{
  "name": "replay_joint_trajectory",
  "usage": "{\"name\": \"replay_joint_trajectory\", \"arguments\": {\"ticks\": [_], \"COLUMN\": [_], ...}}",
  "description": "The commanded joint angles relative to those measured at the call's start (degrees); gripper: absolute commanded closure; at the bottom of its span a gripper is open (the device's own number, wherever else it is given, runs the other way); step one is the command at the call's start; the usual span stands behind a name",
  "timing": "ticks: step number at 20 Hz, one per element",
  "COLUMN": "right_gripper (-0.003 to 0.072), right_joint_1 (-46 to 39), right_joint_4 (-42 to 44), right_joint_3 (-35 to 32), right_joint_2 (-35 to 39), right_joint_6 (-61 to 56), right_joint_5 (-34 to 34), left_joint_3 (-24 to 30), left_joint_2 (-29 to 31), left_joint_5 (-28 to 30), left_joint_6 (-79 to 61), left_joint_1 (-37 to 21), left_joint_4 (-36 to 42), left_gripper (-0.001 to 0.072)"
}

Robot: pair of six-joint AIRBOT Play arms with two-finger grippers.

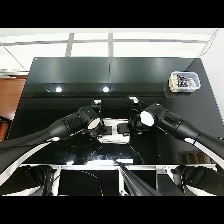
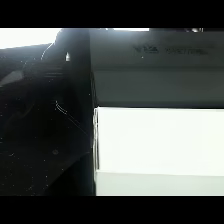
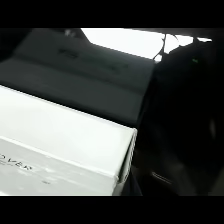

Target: Fold the box and place the chain.

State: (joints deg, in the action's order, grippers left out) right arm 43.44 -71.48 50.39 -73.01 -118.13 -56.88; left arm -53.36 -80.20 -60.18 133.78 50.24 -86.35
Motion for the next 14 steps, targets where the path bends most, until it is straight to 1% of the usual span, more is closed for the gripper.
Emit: {"name": "replay_joint_trajectory", "arguments": {"ticks": [1, 3, 4, 5, 8, 14], "right_gripper": [0.0347, 0.0348, 0.0366, 0.0431, 0.0447, 0.0447], "right_joint_1": [2.1, 2.8, 3.0, 3.1, 3.2, 3.2], "right_joint_4": [-5.8, -6.4, -6.6, -6.6, -6.7, -6.7], "right_joint_3": [2.3, 2.4, 2.4, 2.4, 2.4, 2.4], "right_joint_2": [-1.6, -2.3, -2.7, -2.8, -2.8, -4.6], "right_joint_6": [-5.4, -7.8, -8.4, -8.4, -9.0, -10.1], "right_joint_5": [-3.6, -4.5, -5.0, -5.0, -4.5, -3.9], "left_joint_3": [0.0, 0.0, 0.0, 0.0, 0.0, 0.0], "left_joint_2": [0.0, 0.0, 0.0, 0.0, 0.0, 0.0], "left_joint_5": [0.1, 0.1, 0.1, 0.1, 0.1, 0.1], "left_joint_6": [0.0, 0.0, 0.0, 0.0, 0.0, 0.0], "left_joint_1": [0.0, 0.0, 0.0, 0.0, 0.0, 0.0], "left_joint_4": [0.0, 0.0, 0.0, 0.0, 0.0, 0.0], "left_gripper": [0.0680, 0.0680, 0.0679, 0.0680, 0.0680, 0.0680]}}
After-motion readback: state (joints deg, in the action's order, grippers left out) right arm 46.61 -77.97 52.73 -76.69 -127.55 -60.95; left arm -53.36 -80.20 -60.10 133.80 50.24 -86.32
